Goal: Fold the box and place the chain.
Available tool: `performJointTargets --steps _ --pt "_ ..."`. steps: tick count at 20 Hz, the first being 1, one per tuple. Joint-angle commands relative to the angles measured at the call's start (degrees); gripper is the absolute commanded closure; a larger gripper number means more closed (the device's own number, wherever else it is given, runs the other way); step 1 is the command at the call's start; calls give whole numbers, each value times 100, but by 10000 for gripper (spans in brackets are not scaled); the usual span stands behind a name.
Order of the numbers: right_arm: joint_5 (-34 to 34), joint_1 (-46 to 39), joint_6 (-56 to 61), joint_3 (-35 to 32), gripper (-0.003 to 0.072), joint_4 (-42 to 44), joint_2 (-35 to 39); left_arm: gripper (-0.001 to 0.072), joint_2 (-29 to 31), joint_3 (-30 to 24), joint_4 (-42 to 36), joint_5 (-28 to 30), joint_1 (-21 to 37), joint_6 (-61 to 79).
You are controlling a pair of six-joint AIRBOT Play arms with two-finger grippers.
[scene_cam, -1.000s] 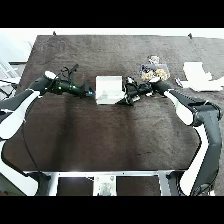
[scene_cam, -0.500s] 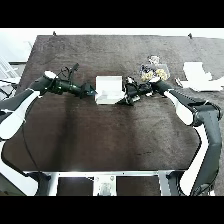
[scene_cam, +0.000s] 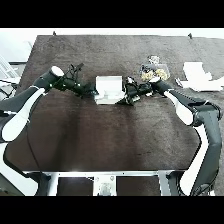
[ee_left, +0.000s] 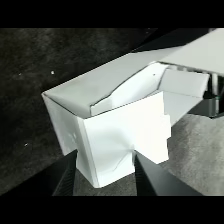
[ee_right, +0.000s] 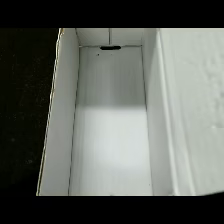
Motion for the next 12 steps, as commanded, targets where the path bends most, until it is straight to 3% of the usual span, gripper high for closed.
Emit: performJointTargets --steps 1,12 --pt "2 0 0 -2 96 2 0 298 2 245 599 -61 -151 -750" --pt "2 0 0 -2 96 2 0 297 0 466 1311 116 -531 -1904"
